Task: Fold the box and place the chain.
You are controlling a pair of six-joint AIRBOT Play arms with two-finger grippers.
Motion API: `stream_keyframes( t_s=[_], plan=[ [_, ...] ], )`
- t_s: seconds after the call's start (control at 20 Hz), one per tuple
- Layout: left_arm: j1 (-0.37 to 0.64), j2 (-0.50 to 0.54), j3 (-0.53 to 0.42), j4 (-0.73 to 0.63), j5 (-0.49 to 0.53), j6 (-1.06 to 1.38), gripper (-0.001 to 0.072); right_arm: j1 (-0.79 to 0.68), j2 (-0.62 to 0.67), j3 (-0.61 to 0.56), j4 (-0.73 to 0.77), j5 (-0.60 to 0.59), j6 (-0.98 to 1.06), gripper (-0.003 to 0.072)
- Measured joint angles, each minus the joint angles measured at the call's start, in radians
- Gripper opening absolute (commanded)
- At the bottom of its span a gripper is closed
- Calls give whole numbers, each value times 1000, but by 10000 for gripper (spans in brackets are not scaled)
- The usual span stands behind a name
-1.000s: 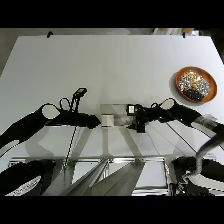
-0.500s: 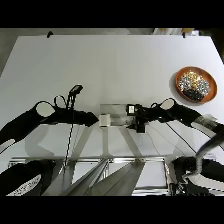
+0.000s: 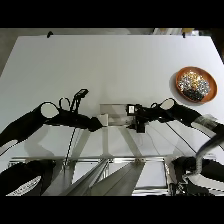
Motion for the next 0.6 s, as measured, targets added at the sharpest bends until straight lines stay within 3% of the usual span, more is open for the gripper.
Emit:
stream_keyframes(
  t_s=[0.6],
  plan=[
    [-81,-103,169,173,-37,-262,447,0,0,0,1,-2,0,403]
  ],
)
